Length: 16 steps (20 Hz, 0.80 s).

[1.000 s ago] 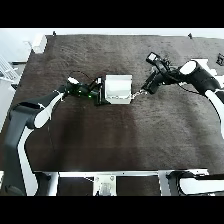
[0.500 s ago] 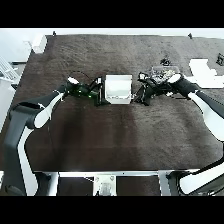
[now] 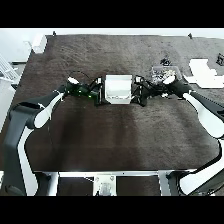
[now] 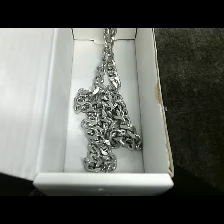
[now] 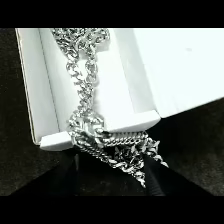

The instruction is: Fold the box and place the chain.

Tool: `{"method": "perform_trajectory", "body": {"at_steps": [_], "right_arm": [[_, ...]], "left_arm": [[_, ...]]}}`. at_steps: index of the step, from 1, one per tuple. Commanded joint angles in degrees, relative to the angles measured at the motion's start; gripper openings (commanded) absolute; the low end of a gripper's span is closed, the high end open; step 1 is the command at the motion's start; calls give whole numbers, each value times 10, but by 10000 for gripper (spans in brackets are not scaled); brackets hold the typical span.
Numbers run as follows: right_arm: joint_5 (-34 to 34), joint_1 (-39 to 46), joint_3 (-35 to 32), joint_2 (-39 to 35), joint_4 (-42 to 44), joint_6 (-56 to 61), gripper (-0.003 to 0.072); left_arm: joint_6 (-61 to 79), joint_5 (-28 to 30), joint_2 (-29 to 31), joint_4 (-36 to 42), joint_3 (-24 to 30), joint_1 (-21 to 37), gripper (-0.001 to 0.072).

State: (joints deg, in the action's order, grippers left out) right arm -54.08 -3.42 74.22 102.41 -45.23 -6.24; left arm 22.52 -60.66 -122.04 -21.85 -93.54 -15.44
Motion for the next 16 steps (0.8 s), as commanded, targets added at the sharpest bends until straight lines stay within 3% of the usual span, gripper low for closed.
{"method": "perform_trajectory", "body": {"at_steps": [1, 2, 3, 5, 16], "right_arm": [[11, -2, 2, 7, 2, -4, 332], [11, -2, 2, 7, 3, -4, 246], [11, -2, 4, 7, 3, -2, 105], [11, 0, 11, 5, 2, 26, 15], [9, 11, 24, -111, 0, 114, 13]], "left_arm": [[0, 0, 0, 0, 0, 0, 471], [0, 0, 0, 0, 0, 0, 471], [0, 0, 0, 0, 0, 0, 471], [0, 0, 0, 0, 0, 0, 471], [0, 0, 0, 0, 0, 0, 471]]}}
